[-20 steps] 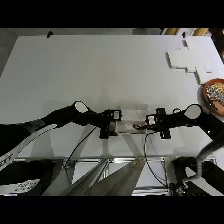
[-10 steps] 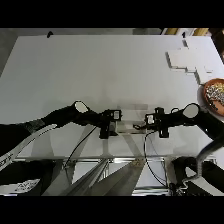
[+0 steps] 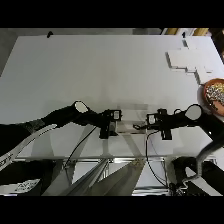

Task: Fold the box and place the chain.

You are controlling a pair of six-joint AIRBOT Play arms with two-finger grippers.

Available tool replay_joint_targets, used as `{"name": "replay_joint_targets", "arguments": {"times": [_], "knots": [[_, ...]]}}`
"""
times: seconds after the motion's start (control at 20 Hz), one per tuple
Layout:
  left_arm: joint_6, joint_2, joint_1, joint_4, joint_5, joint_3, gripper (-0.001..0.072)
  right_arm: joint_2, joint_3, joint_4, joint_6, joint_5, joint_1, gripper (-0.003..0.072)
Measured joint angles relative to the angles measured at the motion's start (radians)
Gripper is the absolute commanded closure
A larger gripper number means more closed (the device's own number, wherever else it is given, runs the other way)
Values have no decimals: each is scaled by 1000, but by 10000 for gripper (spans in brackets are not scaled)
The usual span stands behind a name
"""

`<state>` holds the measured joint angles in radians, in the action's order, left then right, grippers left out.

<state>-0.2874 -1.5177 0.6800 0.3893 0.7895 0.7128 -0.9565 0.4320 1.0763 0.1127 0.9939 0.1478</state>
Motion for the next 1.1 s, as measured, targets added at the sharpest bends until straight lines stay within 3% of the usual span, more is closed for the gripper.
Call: {"name": "replay_joint_targets", "arguments": {"times": [0.2,0.5,0.75,1.1], "knots": [[0,0,0,0,0,0,420,169,0,6,-78,53,0,665],[0,0,0,0,0,0,420,288,0,-386,-109,85,20,665],[0,0,0,0,0,0,420,288,0,-541,-113,27,127,665],[0,0,0,0,0,0,420,151,0,-571,-126,-105,230,637]]}}
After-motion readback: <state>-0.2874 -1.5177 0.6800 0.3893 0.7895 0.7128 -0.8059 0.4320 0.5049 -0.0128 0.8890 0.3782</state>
